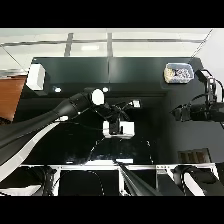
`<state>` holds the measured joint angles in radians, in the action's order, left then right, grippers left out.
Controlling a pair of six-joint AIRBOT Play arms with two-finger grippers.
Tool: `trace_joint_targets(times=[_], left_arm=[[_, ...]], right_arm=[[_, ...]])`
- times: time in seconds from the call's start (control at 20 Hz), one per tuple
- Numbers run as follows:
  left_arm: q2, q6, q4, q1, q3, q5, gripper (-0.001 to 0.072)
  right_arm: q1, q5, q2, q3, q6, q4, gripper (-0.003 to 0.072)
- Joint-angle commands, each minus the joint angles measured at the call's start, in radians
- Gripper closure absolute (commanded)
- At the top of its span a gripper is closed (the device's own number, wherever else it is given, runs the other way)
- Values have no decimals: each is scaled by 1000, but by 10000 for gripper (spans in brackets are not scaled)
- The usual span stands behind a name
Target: Fold the box and place the chain.
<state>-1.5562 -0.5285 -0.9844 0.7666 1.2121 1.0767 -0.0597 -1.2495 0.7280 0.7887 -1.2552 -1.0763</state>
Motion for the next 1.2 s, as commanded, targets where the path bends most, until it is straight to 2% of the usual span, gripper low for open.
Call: trace_joint_targets(times=[0.0, 0.3, 0.4, 0.45, 0.5, 0.6, 0.8, 0.9, 1.05, 1.15], left_arm=[[0, -92, -133, 31, 14, 2, -5], [-13, -175, -249, 79, 14, -15, -3], [-37, -240, -277, 95, 14, -27, 21], [-41, -307, -277, 98, 14, -29, 144], [-39, -377, -291, 93, 15, -21, 328], [-3, -462, -325, 61, 21, 14, 459], [157, -727, -474, -120, 39, 117, 475], [228, -862, -593, -256, 37, 223, 475], [266, -1034, -734, -510, 35, 407, 475], [262, -1040, -732, -707, 11, 415, 475]], right_arm=[[-1, 3, -1, -1, -1, 1, 673], [-1, 6, -1, -5, -1, 1, 673], [0, 16, 0, -17, -2, 2, 673], [-1, 24, 0, -27, -4, 2, 673], [-1, 32, 0, -40, -5, 2, 673], [-1, 40, 0, -60, -5, 2, 673], [-1, 36, 0, -69, -6, 2, 673], [-1, 37, 0, -69, -6, 3, 673], [-1, 38, 0, -69, -6, 5, 673], [0, 43, 0, -69, -8, 6, 673]])
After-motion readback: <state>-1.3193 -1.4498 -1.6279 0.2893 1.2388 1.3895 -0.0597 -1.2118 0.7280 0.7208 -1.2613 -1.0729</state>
